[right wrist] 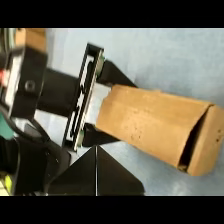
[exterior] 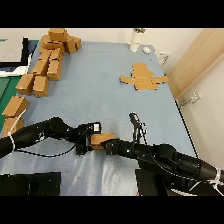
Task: Fold the box.
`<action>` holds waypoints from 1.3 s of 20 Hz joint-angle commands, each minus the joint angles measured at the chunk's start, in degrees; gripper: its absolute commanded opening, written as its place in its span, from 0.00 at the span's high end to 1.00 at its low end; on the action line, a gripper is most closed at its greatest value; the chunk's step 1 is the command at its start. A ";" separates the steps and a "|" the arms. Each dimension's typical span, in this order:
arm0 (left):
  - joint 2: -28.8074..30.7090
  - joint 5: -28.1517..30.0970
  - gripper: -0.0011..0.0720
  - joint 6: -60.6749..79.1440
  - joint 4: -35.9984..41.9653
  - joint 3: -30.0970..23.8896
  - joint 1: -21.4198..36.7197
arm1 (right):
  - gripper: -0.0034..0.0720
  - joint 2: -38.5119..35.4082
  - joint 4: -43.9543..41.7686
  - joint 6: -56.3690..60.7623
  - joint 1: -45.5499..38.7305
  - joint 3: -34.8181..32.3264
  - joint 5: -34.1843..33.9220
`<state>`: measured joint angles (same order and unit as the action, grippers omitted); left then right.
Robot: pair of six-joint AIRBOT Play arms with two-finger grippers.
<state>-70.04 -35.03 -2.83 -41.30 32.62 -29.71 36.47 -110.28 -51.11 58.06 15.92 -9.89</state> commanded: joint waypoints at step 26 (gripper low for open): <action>0.02 0.00 0.27 0.00 0.00 0.07 0.04 | 0.95 2.38 4.87 3.65 -0.20 -0.83 7.30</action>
<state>-70.04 -35.03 -2.83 -41.28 32.62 -29.71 42.52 -108.53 -47.40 57.95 14.92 -2.50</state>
